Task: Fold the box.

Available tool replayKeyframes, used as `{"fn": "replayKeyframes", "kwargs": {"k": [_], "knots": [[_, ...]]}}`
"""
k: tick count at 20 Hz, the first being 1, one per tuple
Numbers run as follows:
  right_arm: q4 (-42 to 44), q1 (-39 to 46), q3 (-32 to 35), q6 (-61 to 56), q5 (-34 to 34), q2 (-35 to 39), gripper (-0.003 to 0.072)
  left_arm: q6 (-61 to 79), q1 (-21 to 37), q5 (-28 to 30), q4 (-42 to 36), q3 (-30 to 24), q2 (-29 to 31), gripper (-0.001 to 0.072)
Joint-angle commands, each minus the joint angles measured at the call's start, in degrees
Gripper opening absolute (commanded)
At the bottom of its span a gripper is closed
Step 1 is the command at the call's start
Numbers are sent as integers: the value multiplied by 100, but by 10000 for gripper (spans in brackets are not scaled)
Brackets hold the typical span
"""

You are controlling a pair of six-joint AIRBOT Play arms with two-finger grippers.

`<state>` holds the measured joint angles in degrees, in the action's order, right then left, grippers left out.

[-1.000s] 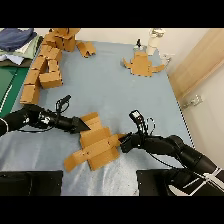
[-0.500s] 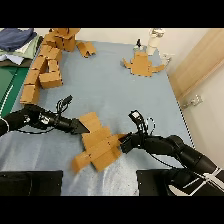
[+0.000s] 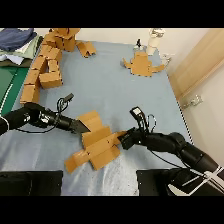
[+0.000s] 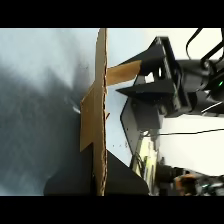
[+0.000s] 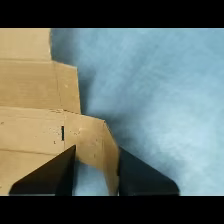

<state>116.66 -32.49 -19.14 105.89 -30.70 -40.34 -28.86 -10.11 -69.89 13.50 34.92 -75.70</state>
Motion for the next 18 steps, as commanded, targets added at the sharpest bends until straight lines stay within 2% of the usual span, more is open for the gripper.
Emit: {"fn": "replayKeyframes", "kwargs": {"k": [1, 4, 5, 6, 8, 11, 15, 18], "knots": [[-986, 452, -765, -568, -713, 7, 367, 533, -247, -44, 254, 437, 11, 12], [-1325, 804, -1742, -649, -1725, 4, 349, 785, -911, 245, 739, 1132, 9, 13], [-1248, 800, -1996, -649, -1996, 4, 202, 872, -1156, 479, 966, 1362, 9, 12], [-1067, 782, -2149, -647, -2240, 4, 8, 951, -1355, 721, 1165, 1554, 7, 13], [-767, 772, -2146, -767, -2535, -11, 5, 1185, -1585, 1150, 1405, 1825, 2, 12], [-734, 769, -1823, -1235, -2616, -33, 4, 1755, -1547, 1449, 1390, 1891, 0, 13], [-695, 369, -1261, -1755, -2330, -37, 5, 2048, -1405, 1464, 1394, 1891, -278, 13], [-817, -105, -1023, -2175, -1668, -59, 4, 2098, -1397, 1027, 1370, 1893, -699, 13]]}}
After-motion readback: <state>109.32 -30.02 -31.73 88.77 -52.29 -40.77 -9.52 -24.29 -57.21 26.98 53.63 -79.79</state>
